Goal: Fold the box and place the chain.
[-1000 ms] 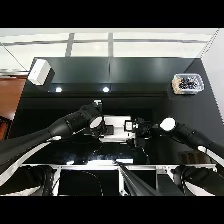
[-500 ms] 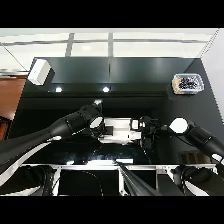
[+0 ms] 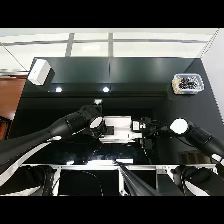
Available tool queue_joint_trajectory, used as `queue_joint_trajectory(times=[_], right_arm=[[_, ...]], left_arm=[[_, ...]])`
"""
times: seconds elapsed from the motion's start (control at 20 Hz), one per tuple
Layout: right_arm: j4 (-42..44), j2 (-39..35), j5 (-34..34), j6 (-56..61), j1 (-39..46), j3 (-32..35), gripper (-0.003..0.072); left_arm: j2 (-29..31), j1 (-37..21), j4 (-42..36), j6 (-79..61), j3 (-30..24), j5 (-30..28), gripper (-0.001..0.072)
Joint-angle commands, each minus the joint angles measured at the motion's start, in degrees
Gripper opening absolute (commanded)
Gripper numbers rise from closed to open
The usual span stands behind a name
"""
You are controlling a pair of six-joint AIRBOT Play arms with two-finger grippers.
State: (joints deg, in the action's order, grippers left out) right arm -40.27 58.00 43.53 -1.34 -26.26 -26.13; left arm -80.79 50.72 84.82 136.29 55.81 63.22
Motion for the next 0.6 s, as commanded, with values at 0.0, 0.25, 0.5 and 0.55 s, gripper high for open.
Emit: queue_joint_trajectory(times=[0.0, 0.25, 0.5, 0.55], right_arm=[[3.8, 1.7, -1.2, -1.9, -1.1, 0.1, 0.0116], [10.8, 3.7, -4.7, -1.9, -4.8, 0.1, 0.013], [16.0, 6.4, -8.4, -1.0, -7.0, 0.1, 0.0129], [15.3, 6.4, -9.0, 1.3, -6.5, 0.1, 0.0129]], left_arm=[[0.0, 0.0, -0.1, 0.0, 0.0, 0.3, 0.0025], [0.0, 0.0, 0.0, 0.0, 0.0, 0.3, 0.0025], [0.0, 0.0, 0.0, 0.0, 0.0, 0.3, 0.0025], [0.0, 0.0, 0.0, 0.0, 0.0, 0.3, 0.0025]])
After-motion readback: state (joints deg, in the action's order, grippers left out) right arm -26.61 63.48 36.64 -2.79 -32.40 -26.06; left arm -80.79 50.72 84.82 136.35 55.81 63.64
